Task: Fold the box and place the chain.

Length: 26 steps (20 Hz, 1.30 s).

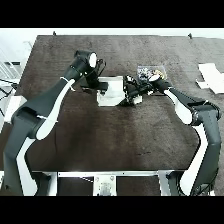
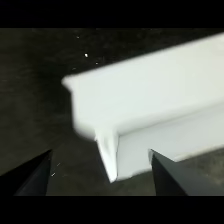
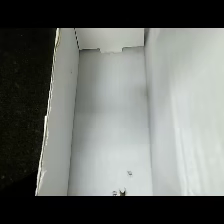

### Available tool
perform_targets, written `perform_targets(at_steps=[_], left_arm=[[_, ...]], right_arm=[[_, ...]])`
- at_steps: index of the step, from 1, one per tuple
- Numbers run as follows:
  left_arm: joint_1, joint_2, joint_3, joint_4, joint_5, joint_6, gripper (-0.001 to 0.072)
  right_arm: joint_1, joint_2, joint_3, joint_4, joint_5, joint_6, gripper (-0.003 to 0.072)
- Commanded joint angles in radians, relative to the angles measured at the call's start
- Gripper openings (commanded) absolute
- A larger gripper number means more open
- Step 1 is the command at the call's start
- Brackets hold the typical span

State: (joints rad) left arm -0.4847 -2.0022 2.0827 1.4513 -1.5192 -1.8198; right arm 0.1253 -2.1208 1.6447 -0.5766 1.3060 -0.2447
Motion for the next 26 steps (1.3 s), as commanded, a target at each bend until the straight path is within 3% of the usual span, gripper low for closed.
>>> perform_targets(at_steps=[1, 4, 9, 11, 16, 20, 22, 23, 26], left_arm=[[0.009, 0.080, -0.005, 0.011, -0.006, 0.088, 0.0717], [0.018, 0.161, -0.011, 0.010, 0.019, 0.237, 0.0716], [0.084, 0.250, -0.076, -0.010, 0.150, 0.634, 0.0715], [0.142, 0.248, -0.124, -0.107, 0.197, 0.827, 0.0715], [0.316, 0.241, -0.357, -0.558, 0.420, 1.379, 0.0715], [0.354, 0.238, -0.462, -0.558, 0.600, 1.483, 0.0716], [0.354, 0.230, -0.473, -0.621, 0.572, 1.488, 0.0716], [0.354, 0.211, -0.489, -0.677, 0.551, 1.603, 0.0716], [0.354, 0.122, -0.496, -0.717, 0.353, 1.774, 0.0716]], right_arm=[[0.000, 0.000, 0.000, 0.000, 0.000, 0.000, 0.0595], [0.000, 0.000, 0.000, 0.000, 0.000, 0.000, 0.0594], [0.000, 0.000, 0.000, 0.000, 0.000, 0.000, 0.0595], [0.000, 0.000, 0.000, 0.000, 0.000, 0.001, 0.0595], [0.000, 0.000, 0.000, 0.000, 0.000, 0.000, 0.0595], [0.000, 0.000, 0.000, 0.000, 0.000, 0.000, 0.0595], [0.000, 0.000, 0.000, 0.001, 0.000, 0.000, 0.0595], [0.000, 0.000, 0.000, 0.000, 0.000, 0.000, 0.0594], [0.000, 0.000, 0.000, 0.000, 0.000, 0.000, 0.0595]])
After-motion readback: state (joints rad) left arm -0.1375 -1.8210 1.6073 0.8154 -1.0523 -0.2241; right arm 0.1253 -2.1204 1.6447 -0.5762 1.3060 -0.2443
